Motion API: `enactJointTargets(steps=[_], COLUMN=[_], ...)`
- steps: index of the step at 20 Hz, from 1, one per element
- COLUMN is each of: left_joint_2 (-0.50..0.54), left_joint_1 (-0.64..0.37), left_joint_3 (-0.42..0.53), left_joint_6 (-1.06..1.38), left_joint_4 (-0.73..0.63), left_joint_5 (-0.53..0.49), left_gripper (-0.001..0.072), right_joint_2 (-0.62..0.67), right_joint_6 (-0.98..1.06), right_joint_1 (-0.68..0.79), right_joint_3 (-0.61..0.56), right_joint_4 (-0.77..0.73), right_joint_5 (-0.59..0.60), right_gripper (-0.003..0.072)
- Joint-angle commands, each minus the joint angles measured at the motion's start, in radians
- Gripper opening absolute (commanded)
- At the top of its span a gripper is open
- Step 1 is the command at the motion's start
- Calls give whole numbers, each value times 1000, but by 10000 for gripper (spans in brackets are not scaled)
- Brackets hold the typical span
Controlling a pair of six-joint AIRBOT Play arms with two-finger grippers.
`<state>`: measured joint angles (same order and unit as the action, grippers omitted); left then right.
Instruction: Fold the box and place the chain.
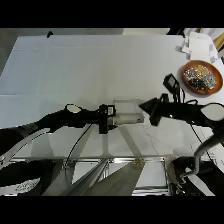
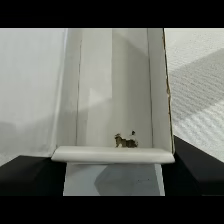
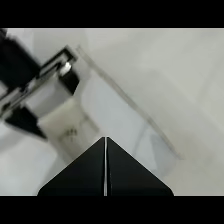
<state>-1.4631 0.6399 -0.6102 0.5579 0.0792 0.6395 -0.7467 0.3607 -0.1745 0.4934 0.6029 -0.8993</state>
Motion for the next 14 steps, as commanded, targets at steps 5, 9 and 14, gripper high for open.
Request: enactJointTargets(steps=[5,9,14], left_joint_2=[1,1,1], left_joint_1=[0,0,0], left_joint_3=[-1,-1,-1], left_joint_6=[0,0,0], left_joint_4=[0,0,0], left_joint_5=[0,0,0], left_gripper=[135,135,135], right_joint_2=[134,123,-8], right_joint_6=[-4,-175,-314], right_joint_1=[0,0,0], right_joint_3=[-3,-4,-4], right_joint_4=[603,573,452], right_joint_5=[-359,-246,-203], right_gripper=[13,13,77])
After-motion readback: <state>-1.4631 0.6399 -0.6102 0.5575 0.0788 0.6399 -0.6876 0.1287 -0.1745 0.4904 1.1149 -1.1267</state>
